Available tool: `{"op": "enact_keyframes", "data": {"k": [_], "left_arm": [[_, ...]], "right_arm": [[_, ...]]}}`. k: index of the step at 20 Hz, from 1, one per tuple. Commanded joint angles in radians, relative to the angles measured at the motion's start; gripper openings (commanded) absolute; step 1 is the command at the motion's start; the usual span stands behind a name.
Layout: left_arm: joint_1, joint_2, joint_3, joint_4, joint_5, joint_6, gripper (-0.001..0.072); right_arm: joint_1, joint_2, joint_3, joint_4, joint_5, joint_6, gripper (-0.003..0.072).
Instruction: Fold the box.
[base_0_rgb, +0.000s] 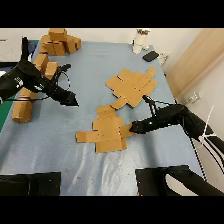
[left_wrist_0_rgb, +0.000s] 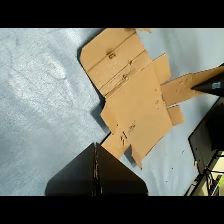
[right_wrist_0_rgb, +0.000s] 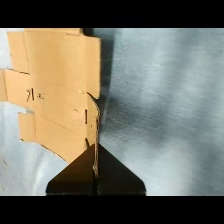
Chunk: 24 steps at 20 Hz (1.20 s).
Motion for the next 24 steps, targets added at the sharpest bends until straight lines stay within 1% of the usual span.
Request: {"op": "enact_keyframes", "data": {"k": [1,2,3,6,10,13,15,17,19,22,24], "left_arm": [[0.0,0.0,-0.003,0.0,-0.001,-0.001,0.0278],[0.0,0.0,-0.007,0.0,-0.001,-0.014,0.0499],[0.002,-0.001,-0.008,0.002,-0.002,-0.028,0.0458],[0.002,-0.001,-0.027,0.002,-0.004,-0.033,0.0459],[0.017,-0.001,-0.095,0.001,-0.018,-0.029,0.046],[0.066,0.0,-0.145,-0.006,-0.043,-0.05,0.046],[0.092,0.0,-0.187,-0.045,-0.068,-0.049,0.046],[0.095,0.0,-0.243,-0.101,-0.07,-0.017,0.046],[0.094,0.0,-0.299,-0.111,-0.067,-0.002,0.046],[0.093,0.0,-0.354,-0.127,-0.021,0.031,0.046],[0.089,-0.003,-0.384,-0.201,0.024,0.083,0.046]], "right_arm": [[0.082,0.0,-0.025,0.057,0.081,-0.04,0.0001],[0.116,0.0,-0.041,0.061,0.121,-0.043,0.0002],[0.152,0.0,-0.056,0.062,0.151,-0.054,0.0002],[0.245,0.002,-0.093,0.064,0.216,-0.079,0.0003],[0.323,0.049,-0.124,0.061,0.303,-0.084,0.0002],[0.328,0.11,-0.145,0.053,0.328,-0.082,0.0002],[0.329,0.124,-0.159,0.054,0.33,-0.082,0.0002],[0.329,0.124,-0.165,0.054,0.337,-0.082,0.0002],[0.329,0.124,-0.165,0.055,0.344,-0.082,0.0003],[0.329,0.124,-0.165,0.056,0.344,-0.082,0.0003],[0.33,0.124,-0.165,0.06,0.343,-0.083,0.0003]]}}
